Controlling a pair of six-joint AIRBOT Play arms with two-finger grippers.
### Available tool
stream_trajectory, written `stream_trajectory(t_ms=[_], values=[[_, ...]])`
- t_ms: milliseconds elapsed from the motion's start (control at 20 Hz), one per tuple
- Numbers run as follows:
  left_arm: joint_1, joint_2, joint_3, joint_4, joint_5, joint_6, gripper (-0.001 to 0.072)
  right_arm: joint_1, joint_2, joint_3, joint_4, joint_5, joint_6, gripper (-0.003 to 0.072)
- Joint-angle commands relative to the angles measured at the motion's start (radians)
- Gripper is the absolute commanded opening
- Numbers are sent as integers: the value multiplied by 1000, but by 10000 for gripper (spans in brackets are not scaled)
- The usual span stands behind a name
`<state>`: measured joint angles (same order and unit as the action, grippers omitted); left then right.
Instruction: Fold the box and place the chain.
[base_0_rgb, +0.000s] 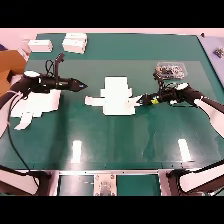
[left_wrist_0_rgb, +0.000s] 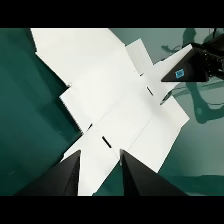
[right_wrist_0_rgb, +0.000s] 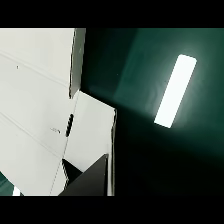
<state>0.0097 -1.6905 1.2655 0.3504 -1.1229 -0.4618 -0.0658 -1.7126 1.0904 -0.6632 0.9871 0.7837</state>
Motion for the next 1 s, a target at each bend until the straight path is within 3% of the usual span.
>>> stream_trajectory(t_ms=[0, 100, 300, 950], values=[[-11, -111, 127, 96, -82, -127, 316, 0, 0, 0, 0, -8, -3, 12], [-40, -182, 203, 143, -138, -179, 315, 0, 0, 0, 1, -8, -3, 12], [-89, -288, 338, 151, -149, -222, 314, 0, 0, 0, 1, -8, -3, 12], [-155, -474, 553, 172, -137, -290, 314, 0, 0, 0, 1, -7, -3, 12]])
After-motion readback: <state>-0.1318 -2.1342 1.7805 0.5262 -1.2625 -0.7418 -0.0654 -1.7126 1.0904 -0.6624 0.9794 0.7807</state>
